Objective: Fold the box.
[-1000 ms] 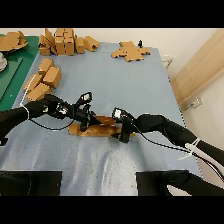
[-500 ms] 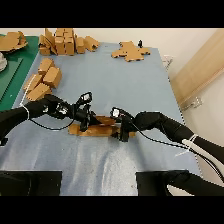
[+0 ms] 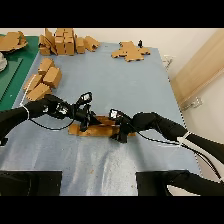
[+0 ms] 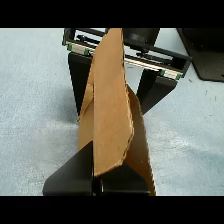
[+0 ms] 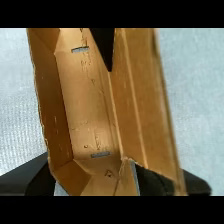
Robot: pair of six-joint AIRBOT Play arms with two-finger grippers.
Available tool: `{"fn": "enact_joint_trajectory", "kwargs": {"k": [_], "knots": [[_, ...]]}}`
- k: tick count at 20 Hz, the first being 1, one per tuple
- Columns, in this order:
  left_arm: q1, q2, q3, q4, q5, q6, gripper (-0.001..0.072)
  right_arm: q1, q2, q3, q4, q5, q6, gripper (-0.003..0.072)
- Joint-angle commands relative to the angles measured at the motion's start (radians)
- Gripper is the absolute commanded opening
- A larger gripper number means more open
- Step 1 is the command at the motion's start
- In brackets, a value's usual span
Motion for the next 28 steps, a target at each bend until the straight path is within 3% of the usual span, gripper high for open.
{"fn": "enact_joint_trajectory", "kwargs": {"k": [1, 9, 13, 15, 16, 28], "knots": [[0.000, 0.000, 0.000, 0.000, 0.000, 0.000, 0.0011, 0.001, -0.014, 0.003, 0.000, 0.015, 0.000, 0.0707], [0.000, 0.000, 0.000, 0.000, 0.000, 0.000, 0.0011, 0.024, -0.014, 0.003, 0.001, 0.020, 0.000, 0.0705], [0.000, 0.000, 0.000, 0.000, 0.000, 0.000, 0.0011, 0.039, -0.014, 0.005, -0.092, 0.040, 0.000, 0.0705], [0.000, 0.000, 0.000, 0.000, 0.000, 0.000, 0.0010, 0.039, -0.014, 0.005, -0.114, 0.040, 0.000, 0.0553], [0.000, 0.000, 0.000, 0.000, 0.000, 0.000, 0.0011, 0.039, -0.014, 0.005, -0.117, 0.045, 0.000, 0.0520], [0.000, 0.000, 0.000, 0.000, 0.000, 0.000, 0.0011, 0.052, -0.028, 0.005, -0.122, 0.051, 0.000, 0.0520]]}}
